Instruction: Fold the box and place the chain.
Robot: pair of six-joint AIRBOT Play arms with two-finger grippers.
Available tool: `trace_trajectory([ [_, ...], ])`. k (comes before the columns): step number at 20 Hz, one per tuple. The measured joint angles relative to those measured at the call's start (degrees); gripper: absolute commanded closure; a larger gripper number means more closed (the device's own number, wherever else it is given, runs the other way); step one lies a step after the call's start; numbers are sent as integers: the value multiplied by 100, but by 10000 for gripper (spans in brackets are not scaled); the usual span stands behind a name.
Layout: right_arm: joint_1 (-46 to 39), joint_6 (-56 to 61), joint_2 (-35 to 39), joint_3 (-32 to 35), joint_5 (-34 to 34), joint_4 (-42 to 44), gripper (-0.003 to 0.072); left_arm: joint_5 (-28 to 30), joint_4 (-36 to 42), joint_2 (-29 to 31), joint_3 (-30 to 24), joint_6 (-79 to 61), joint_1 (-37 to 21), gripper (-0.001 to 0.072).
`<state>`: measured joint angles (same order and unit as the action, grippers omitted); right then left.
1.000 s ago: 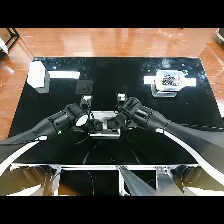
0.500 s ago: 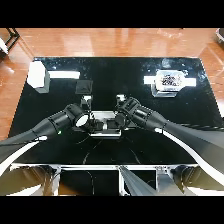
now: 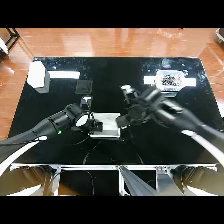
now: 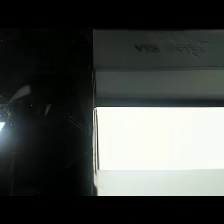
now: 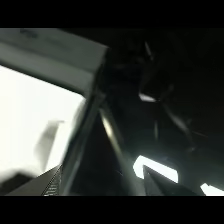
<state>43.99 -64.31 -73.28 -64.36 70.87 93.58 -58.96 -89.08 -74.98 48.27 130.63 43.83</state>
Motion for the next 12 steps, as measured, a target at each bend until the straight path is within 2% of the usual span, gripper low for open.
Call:
trace_trajectory([
  [4,-870,-363,990,0,369,-470,109,2,0,0,0,2,0,692],
  [5,-1200,-413,1106,0,330,-671,-7,4,0,0,0,2,0,692],
  [6,-1530,-463,1143,0,201,-874,-34,9,0,0,0,2,0,691],
  [9,-2599,-743,885,-63,-476,-1191,-34,39,0,0,0,4,0,691],
  [12,-3482,-817,83,-522,-988,-1156,-33,107,0,0,0,4,0,692],
])
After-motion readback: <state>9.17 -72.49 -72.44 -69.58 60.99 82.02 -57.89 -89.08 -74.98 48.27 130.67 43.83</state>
